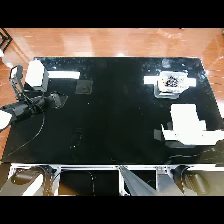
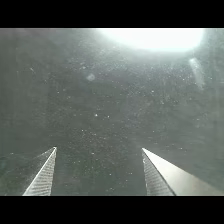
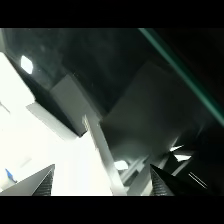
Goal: Fold the box and place the chain.
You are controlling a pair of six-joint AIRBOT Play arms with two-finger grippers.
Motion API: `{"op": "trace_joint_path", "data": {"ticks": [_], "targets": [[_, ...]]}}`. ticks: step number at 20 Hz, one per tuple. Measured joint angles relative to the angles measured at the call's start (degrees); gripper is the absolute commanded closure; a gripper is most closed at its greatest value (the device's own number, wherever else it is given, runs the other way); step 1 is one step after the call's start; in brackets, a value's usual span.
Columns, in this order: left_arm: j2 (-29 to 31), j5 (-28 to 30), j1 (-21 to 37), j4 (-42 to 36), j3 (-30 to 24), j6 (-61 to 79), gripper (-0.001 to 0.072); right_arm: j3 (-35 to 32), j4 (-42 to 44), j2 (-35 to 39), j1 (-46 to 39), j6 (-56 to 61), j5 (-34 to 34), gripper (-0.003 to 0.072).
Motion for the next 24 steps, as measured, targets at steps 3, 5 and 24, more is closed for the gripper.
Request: {"op": "trace_joint_path", "data": {"ticks": [3, 5, 24], "targets": [[0.0, 0.0, 0.0, -1.1, 0.0, 0.0, 0.0073, 0.7, 1.7, -1.9, 1.8, -1.2, 1.2, -0.0009], [0.0, 0.0, 0.0, -1.7, 0.0, 0.0, 0.0073, 0.8, 2.6, -2.5, 2.5, -2.0, 1.2, 0.0266], [0.0, -2.5, 0.0, -6.0, 0.0, 0.0, 0.0073, 0.0, 4.0, -2.3, 5.9, -4.5, 4.1, 0.0663]]}}
